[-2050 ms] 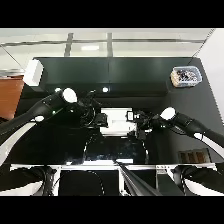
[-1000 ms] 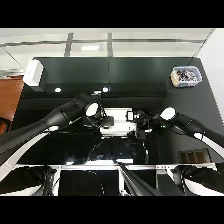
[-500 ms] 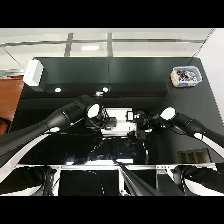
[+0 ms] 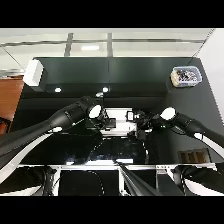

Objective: Fold the box and place the chain.

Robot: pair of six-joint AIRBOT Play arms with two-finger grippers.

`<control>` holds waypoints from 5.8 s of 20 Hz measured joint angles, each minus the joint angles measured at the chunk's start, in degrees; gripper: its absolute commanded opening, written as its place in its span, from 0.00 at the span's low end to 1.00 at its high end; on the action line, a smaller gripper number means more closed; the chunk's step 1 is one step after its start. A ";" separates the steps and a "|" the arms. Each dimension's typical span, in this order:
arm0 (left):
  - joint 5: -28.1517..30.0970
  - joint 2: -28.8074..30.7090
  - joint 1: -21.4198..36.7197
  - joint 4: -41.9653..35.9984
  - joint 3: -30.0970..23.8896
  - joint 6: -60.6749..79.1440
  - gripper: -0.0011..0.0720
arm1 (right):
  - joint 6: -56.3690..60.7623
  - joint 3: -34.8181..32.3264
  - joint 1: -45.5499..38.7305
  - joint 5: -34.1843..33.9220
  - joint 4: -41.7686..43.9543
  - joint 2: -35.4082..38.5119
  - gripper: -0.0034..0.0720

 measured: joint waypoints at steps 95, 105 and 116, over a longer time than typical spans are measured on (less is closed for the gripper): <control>-3.21 -4.87 0.22 5.18 3.61 -1.68 0.05 | 7.69 -0.09 0.35 3.15 1.70 5.64 0.20; -3.17 -4.90 0.28 4.92 3.61 -1.60 0.05 | 9.11 -0.07 1.90 1.07 4.55 2.69 0.53; -3.17 -4.90 0.28 4.92 3.61 -1.68 0.05 | 22.18 0.31 1.31 1.73 2.97 5.05 0.06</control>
